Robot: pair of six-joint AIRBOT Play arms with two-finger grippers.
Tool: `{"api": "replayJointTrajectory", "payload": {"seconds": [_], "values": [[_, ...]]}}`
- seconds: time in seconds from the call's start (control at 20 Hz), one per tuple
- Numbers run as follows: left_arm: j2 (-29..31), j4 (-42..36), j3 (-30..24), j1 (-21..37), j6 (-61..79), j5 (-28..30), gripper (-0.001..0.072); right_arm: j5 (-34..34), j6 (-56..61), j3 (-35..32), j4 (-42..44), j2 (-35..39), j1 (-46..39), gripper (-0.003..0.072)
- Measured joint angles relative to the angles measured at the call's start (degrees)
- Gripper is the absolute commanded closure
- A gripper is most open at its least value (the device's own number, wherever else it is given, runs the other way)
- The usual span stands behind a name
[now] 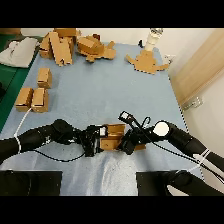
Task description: Fold the box.
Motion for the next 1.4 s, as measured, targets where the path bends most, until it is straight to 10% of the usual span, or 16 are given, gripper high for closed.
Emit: {"api": "replayJointTrajectory", "payload": {"seconds": [0.15,1.0,1.4], "values": [[0.00,-0.04,-0.02,0.00,-0.04,0.02,0.0240,-0.13,0.22,0.02,0.57,0.00,0.09,0.0665],[-0.02,0.02,0.00,0.00,0.04,0.02,0.0239,8.83,43.60,0.00,-31.69,14.38,-17.29,0.0679],[-0.02,0.02,0.00,0.00,0.04,0.02,0.0240,14.62,42.14,-2.03,-15.08,5.68,-23.67,0.0680]]}}
